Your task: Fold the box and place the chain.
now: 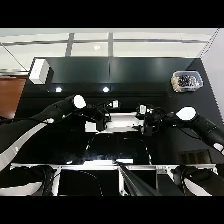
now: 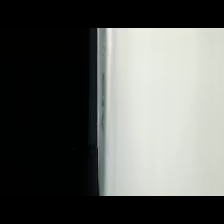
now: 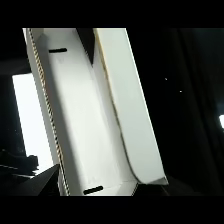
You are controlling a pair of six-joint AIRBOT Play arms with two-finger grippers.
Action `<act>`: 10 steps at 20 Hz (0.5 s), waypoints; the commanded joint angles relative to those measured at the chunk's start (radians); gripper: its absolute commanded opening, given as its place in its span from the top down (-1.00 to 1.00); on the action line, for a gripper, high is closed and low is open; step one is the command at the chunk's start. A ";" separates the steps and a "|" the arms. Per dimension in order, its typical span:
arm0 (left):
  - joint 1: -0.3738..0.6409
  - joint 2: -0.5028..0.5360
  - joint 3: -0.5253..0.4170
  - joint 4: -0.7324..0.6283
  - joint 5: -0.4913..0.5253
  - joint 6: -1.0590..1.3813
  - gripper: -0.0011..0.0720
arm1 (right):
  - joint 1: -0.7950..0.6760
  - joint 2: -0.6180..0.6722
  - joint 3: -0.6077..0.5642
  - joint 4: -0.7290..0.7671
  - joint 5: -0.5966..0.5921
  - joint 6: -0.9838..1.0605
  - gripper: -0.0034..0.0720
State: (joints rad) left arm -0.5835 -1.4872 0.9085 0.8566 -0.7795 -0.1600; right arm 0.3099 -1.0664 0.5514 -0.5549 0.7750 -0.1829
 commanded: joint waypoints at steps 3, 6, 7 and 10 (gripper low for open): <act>0.000 -0.001 0.001 0.033 0.012 0.000 0.90 | 0.000 -0.055 -0.002 0.024 0.052 -0.053 -0.80; 0.000 0.000 0.001 0.032 0.004 0.000 0.90 | 0.000 -0.068 -0.028 0.023 0.050 -0.082 -0.80; 0.000 -0.001 0.001 0.032 -0.001 0.000 0.90 | 0.000 -0.069 -0.043 0.023 0.047 -0.096 -0.80; 0.000 0.000 0.001 0.032 -0.019 0.000 0.89 | 0.000 -0.083 -0.071 0.035 0.013 -0.106 -0.80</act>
